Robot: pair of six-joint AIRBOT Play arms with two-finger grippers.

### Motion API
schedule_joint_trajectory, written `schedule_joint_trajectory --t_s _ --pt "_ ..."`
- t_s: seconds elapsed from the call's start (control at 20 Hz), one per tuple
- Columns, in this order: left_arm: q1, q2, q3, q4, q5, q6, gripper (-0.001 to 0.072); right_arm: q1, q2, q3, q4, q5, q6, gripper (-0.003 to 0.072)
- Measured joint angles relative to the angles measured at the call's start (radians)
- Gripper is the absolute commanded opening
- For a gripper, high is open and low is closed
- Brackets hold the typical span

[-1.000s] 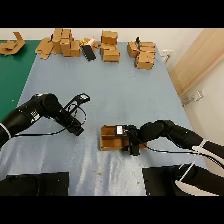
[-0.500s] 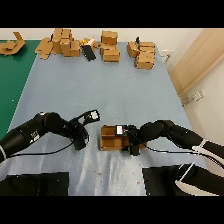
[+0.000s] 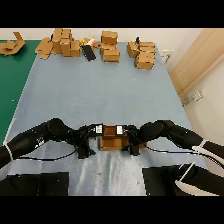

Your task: Fold the box.

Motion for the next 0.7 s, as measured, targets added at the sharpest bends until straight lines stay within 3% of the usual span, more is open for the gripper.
schedule_joint_trajectory --t_s 0.7 --pt "-0.054 -0.086 0.042 -0.11 0.063 0.107 0.0696 0.0 0.0 0.0 -0.001 -0.003 -0.001 0.0513"
